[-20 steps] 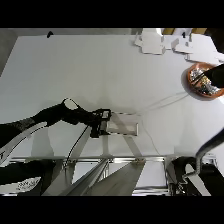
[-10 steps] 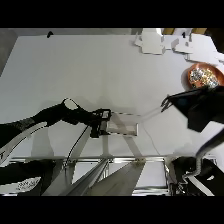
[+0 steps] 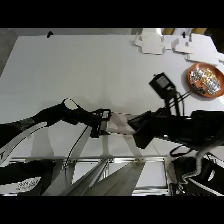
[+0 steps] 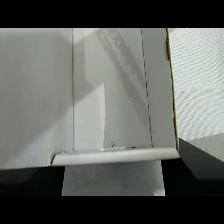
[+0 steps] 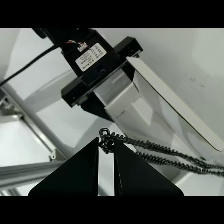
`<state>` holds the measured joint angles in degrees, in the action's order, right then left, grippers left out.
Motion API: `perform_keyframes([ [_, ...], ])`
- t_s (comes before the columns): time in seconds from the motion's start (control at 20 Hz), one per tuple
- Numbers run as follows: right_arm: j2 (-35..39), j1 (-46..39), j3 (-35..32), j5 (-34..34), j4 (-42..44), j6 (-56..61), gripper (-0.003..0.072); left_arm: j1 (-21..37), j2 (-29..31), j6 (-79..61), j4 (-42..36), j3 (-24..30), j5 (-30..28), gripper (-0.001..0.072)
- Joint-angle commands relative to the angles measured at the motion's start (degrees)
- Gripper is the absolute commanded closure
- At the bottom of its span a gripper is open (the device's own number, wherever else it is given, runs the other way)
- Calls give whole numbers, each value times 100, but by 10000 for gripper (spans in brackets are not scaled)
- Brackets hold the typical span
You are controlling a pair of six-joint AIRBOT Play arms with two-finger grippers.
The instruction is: Fold the box and place the chain.
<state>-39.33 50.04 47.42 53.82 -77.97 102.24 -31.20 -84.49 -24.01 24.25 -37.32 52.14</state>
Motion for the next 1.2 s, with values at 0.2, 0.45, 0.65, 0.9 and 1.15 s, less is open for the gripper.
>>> perform_keyframes([
  [0.2, -1163, 334, -129, -520, -212, 149, 668, 4, 2, 0, 0, -4, -2, 437],
  [0.45, -1786, 334, -138, -391, -203, 240, 667, 4, 2, 0, 0, -4, -2, 437],
  [0.65, -2168, 284, -131, -365, -321, 293, 542, 4, 2, 0, 0, -4, -2, 437],
  [0.9, -1825, 11, 809, 933, -597, 227, 447, 4, 2, 0, 0, -4, -4, 437],
  [1.15, -1401, -625, 1099, 2127, -1565, 258, 510, 4, 2, 0, 0, -4, -2, 437],
])
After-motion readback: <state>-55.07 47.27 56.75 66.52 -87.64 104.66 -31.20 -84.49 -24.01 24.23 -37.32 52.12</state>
